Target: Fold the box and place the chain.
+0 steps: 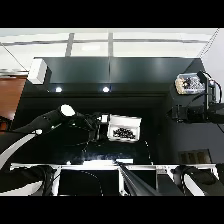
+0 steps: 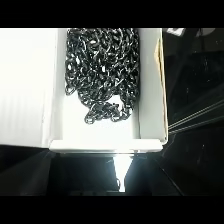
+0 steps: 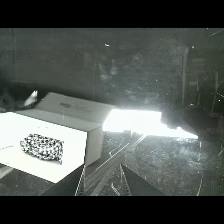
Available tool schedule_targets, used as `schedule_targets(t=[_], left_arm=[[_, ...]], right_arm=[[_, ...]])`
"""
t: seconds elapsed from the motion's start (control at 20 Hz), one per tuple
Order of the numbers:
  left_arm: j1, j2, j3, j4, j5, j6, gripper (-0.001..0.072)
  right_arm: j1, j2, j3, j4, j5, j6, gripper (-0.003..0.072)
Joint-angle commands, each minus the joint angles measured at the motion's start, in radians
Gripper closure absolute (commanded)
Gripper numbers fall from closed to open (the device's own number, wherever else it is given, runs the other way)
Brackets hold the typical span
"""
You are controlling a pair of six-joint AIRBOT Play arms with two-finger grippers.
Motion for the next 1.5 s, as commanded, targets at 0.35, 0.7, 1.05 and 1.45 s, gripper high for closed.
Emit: schedule_targets(t=[0.35, 0.7, 1.05, 1.45], left_arm=[[-0.013, -0.003, 0.005, -0.005, -0.017, -0.009, -0.0004], [-0.048, -0.003, 0.004, -0.025, -0.007, -0.010, 0.0026], [-0.047, -0.003, 0.004, -0.025, 0.089, -0.108, 0.0223], [-0.047, -0.003, 0.004, -0.022, 0.086, -0.108, 0.0222]], right_arm=[[0.000, 0.000, -0.001, 0.000, 0.000, 0.000, 0.0409], [0.000, 0.000, -0.001, 0.000, -0.001, 0.000, 0.0409], [0.039, -0.005, 0.000, 0.011, -0.110, -0.031, 0.0402], [0.122, -0.345, 0.032, 0.211, -0.339, -0.303, -0.0034]])
